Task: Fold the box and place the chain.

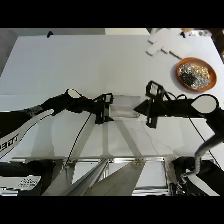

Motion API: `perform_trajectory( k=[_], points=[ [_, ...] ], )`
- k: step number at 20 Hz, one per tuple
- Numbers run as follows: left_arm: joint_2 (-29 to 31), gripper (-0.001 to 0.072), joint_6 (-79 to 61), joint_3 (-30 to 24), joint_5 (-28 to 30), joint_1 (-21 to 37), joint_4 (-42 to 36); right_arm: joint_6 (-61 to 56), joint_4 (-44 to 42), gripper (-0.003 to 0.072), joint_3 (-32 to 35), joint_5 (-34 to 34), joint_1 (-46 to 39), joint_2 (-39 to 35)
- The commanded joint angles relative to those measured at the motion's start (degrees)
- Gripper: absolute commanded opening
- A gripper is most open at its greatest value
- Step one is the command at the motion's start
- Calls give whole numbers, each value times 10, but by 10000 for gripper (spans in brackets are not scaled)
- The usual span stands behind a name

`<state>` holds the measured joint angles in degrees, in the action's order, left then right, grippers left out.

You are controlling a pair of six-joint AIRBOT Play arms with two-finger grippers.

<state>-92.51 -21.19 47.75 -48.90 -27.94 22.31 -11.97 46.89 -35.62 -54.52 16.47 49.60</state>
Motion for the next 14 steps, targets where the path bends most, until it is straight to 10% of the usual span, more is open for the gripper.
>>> perform_trajectory(
  k=[1,4,14],
  points=[
    [0,206,0,0,0,0,0,0,218,17,9,-47,0,-18],
    [0,206,0,0,0,0,0,12,236,174,30,7,0,29],
    [0,206,0,0,0,0,0,246,64,249,33,135,0,143]
  ],
)
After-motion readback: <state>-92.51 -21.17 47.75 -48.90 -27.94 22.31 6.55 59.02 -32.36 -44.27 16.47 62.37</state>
